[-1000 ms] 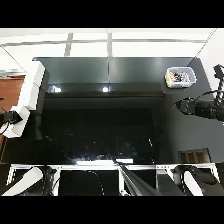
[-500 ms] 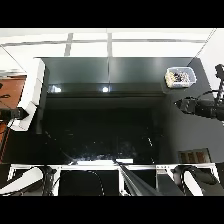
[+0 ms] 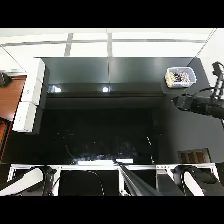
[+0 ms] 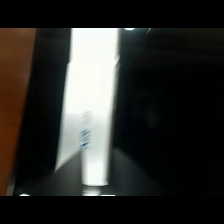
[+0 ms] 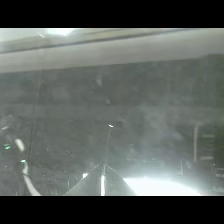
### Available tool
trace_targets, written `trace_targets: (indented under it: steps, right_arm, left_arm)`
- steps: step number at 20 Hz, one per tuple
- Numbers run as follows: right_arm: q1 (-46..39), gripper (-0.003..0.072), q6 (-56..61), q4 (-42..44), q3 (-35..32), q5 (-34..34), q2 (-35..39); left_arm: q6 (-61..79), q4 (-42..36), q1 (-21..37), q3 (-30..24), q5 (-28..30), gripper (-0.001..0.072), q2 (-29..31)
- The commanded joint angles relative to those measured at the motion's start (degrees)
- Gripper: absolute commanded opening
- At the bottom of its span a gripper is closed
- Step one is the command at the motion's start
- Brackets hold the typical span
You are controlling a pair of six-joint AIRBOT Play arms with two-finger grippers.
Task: Fold the box and place the chain.
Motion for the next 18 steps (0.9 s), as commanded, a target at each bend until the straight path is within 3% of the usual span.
trace_targets:
  steps: [1, 3, 7, 9, 12, 18]
  right_arm:
    - [7.26, 0.0014, -0.24, -2.23, -0.04, -8.28, -3.56]
    - [11.21, 0.0014, -0.24, -7.87, -0.04, -14.53, -6.47]
    - [12.90, 0.0014, -0.17, -17.77, -0.04, -17.66, -11.56]
    - [12.90, 0.0015, -0.17, -17.55, -0.02, -17.03, -11.82]
    - [12.90, 0.0015, -0.17, -17.59, -0.02, -17.07, -11.82]
    - [12.90, 0.0015, -0.17, -17.59, -0.02, -17.07, -11.82]
  left_arm:
    - [-9.22, -8.35, -4.24, 5.14, -8.94, 0.0024, 1.25]
    - [-9.09, -9.20, -9.11, -0.94, -8.48, 0.0023, 4.72]
    - [-8.17, -0.81, -20.31, -26.03, 8.37, 0.0024, 16.59]
    - [-8.15, 0.98, -22.32, -33.05, 12.70, 0.0025, 21.07]
    - [-8.17, 1.25, -21.73, -34.38, 12.87, 0.0026, 23.96]
    - [-8.87, 0.98, -21.90, -34.40, 12.94, 0.0027, 23.91]
